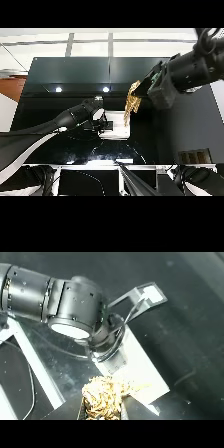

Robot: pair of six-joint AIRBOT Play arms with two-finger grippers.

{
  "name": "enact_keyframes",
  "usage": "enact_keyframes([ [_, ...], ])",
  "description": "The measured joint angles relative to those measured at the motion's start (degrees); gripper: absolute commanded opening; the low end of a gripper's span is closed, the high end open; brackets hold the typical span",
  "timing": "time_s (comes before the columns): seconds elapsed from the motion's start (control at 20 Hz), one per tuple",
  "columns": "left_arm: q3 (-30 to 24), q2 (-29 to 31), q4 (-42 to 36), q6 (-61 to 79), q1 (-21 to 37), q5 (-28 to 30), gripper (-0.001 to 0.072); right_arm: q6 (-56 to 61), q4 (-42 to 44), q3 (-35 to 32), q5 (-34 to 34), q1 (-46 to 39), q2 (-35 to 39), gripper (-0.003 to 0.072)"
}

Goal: Fold the box and place the chain.

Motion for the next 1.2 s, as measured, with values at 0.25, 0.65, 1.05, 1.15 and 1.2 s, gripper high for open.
enact_keyframes([
  [0.25,0.00,0.00,0.00,0.00,0.00,0.00,0.0027,0.00,0.94,-7.69,3.52,2.10,-0.17,0.0025],
  [0.65,0.00,0.00,0.00,0.00,0.00,0.17,0.0027,0.39,-2.58,-14.80,5.77,4.15,-0.74,0.0027],
  [1.05,0.00,0.00,0.00,0.00,0.00,0.24,0.0027,2.67,-0.79,-21.59,9.90,4.31,-2.54,0.0029],
  [1.15,0.00,0.00,0.00,0.00,0.00,0.63,0.0027,3.15,-0.79,-23.67,10.73,4.37,-2.75,0.0029],
  [1.2,0.00,0.00,0.00,0.00,0.00,0.72,0.0027,3.26,-0.70,-24.65,11.45,4.44,-2.86,0.0032],
])
